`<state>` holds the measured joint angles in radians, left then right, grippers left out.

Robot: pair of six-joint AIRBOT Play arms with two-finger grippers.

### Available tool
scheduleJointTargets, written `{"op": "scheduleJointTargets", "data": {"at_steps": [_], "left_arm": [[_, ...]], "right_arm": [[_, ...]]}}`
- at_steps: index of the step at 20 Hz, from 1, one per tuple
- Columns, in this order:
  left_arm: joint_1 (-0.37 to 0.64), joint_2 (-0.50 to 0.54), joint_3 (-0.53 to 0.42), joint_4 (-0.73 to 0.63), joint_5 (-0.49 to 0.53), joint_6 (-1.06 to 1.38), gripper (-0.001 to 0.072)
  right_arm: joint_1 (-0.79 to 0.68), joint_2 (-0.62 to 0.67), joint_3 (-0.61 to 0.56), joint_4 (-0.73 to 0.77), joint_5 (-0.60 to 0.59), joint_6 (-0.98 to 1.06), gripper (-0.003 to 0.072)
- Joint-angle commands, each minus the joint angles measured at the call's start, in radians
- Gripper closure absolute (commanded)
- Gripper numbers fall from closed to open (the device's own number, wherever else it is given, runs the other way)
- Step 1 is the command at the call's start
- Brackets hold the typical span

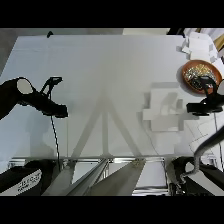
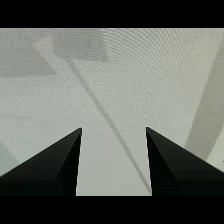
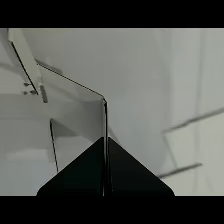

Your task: Fold the box and place the chain.

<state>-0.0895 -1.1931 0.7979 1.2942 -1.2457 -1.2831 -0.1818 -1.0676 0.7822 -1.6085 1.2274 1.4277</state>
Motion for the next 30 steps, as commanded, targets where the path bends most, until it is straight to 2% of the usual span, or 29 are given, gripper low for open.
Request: {"op": "scheduleJointTargets", "data": {"at_steps": [1, 6, 9, 14, 15, 16, 17, 18, 23, 26, 28, 30], "left_arm": [[0.0, 0.001, -0.001, 0.0, 0.0, 0.0, 0.0271], [0.001, 0.001, -0.001, 0.0, 0.0, 0.0, 0.0271], [0.001, 0.0, -0.001, 0.0, 0.001, 0.0, 0.0271], [0.0, -0.001, -0.001, -0.04, 0.137, -0.001, 0.0285], [0.0, -0.001, -0.001, -0.071, 0.142, 0.0, 0.03], [0.0, -0.001, -0.001, -0.102, 0.148, 0.006, 0.0345], [0.0, -0.001, -0.001, -0.131, 0.166, 0.031, 0.0349], [0.0, -0.002, -0.001, -0.158, 0.173, 0.054, 0.0309], [0.0, -0.03, 0.033, -0.471, 0.177, 0.398, 0.0277], [0.0, -0.115, 0.165, -0.558, 0.095, 0.476, 0.0203], [0.0, -0.196, 0.252, -0.679, -0.031, 0.585, 0.0201], [-0.012, -0.262, 0.29, -0.768, -0.073, 0.689, 0.0201]], "right_arm": [[0.133, 0.147, -0.114, 0.291, -0.178, -0.075, 0.0671], [0.316, 0.262, -0.319, 0.499, -0.421, -0.074, 0.0671], [0.463, 0.268, -0.378, 0.544, -0.552, -0.063, 0.0671], [0.597, 0.267, -0.381, 0.543, -0.608, -0.063, 0.067], [0.598, 0.267, -0.381, 0.544, -0.61, -0.063, 0.0669], [0.598, 0.267, -0.381, 0.541, -0.611, -0.063, 0.0669], [0.598, 0.267, -0.38, 0.54, -0.611, -0.063, 0.0669], [0.598, 0.267, -0.381, 0.54, -0.611, -0.063, 0.0669], [0.598, 0.267, -0.381, 0.541, -0.61, -0.063, 0.0669], [0.598, 0.267, -0.381, 0.541, -0.608, -0.063, 0.0669], [0.598, 0.267, -0.38, 0.541, -0.607, -0.063, 0.0669], [0.598, 0.267, -0.381, 0.541, -0.607, -0.063, 0.0669]]}}
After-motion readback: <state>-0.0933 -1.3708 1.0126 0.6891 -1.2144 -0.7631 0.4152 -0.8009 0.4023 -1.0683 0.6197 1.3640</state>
